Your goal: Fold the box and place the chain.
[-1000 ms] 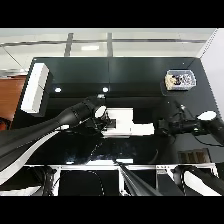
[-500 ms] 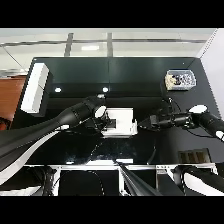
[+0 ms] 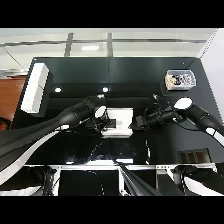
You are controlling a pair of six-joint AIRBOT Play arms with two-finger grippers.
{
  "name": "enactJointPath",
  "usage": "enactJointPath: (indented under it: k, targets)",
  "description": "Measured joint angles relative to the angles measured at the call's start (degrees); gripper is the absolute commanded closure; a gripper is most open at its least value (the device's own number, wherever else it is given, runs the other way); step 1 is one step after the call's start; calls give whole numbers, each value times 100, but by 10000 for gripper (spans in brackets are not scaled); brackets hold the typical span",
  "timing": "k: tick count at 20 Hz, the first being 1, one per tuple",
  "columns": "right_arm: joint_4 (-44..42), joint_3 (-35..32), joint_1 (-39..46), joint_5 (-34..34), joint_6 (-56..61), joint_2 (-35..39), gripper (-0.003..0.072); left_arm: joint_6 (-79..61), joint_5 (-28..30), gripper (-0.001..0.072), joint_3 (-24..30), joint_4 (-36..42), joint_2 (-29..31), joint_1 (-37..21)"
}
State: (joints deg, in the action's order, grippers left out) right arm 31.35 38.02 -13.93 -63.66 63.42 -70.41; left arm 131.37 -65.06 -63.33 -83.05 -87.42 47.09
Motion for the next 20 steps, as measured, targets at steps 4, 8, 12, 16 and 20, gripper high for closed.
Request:
enactJointPath:
  k: [4, 8, 12, 16, 20]
  targets:
    - [1045, 332, -603, 376, 1093, 0, 335, 0, -2, 688, 0, -2, 0, 0]
    - [1967, 575, -1058, 577, 2157, -39, 433, 2, 17, 688, 0, 2, 0, 0]
    - [2951, 968, -1576, 614, 3375, -299, 432, 2, 31, 688, 0, 2, 0, 0]
    - [3906, 1537, -2109, 240, 4570, -702, 432, -2, 33, 688, 0, 0, 0, 0]
    - [4599, 1812, -2597, -44, 5525, -1019, 593, -4, 33, 688, 0, 0, 0, 0]
